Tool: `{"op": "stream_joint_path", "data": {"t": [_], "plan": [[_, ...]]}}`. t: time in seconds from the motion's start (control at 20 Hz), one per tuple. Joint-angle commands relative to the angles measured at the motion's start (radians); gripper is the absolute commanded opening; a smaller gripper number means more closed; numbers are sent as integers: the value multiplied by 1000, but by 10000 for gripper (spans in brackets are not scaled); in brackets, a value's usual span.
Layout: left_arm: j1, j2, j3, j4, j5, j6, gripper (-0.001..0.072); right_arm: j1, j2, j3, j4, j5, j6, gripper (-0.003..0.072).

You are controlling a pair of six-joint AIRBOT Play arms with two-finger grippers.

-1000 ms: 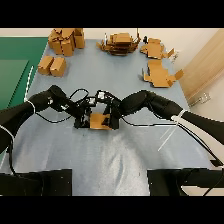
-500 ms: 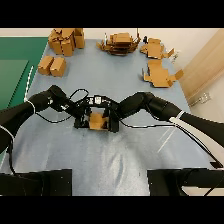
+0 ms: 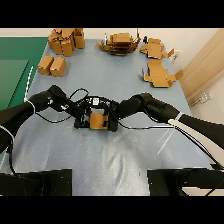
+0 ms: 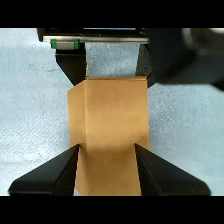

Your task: Fold the box.

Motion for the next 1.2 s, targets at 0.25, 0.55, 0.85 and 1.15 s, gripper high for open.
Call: {"op": "stream_joint_path", "data": {"t": [0.25,0.55,0.85,1.15], "plan": [[0,0,0,0,1,2,297,108,69,1,-251,14,302,531],[0,0,0,0,1,2,296,137,68,0,-294,16,308,411],[0,0,0,0,1,2,296,136,37,0,-333,29,309,392],[0,0,0,0,1,2,296,139,40,0,-301,10,308,605]]}}
